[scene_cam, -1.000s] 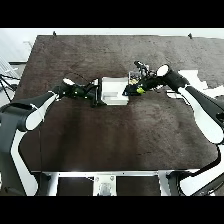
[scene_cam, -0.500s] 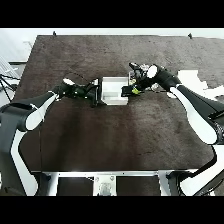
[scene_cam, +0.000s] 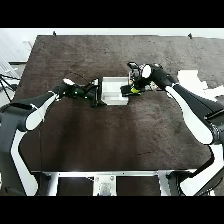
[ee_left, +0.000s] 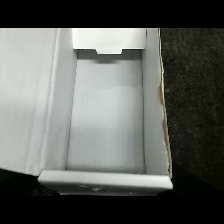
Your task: Fold the box and place the chain.
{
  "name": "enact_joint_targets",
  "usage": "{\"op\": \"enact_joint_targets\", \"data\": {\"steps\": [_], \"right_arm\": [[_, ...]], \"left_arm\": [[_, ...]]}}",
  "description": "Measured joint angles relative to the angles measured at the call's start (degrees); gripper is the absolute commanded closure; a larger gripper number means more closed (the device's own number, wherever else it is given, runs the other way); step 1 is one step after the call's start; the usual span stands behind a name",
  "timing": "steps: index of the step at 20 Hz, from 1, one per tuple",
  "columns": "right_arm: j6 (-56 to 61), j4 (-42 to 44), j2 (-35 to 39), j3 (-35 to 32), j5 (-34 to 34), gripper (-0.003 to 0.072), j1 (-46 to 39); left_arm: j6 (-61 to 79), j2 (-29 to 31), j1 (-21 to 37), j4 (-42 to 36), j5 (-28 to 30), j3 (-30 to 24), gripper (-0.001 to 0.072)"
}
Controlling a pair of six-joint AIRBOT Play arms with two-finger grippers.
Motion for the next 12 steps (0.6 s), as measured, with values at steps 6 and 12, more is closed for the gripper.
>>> {"op": "enact_joint_targets", "data": {"steps": [6, 12], "right_arm": [[3.69, -3.87, -4.04, 6.16, 6.49, 0.0256, 2.05], [7.08, -8.13, -6.73, 10.27, 10.54, 0.0259, 3.08]], "left_arm": [[0.02, 0.0, 0.0, 0.0, 0.02, 0.0, 0.0259], [0.0, 0.0, 0.0, -0.02, 0.02, 0.0, 0.026]]}}
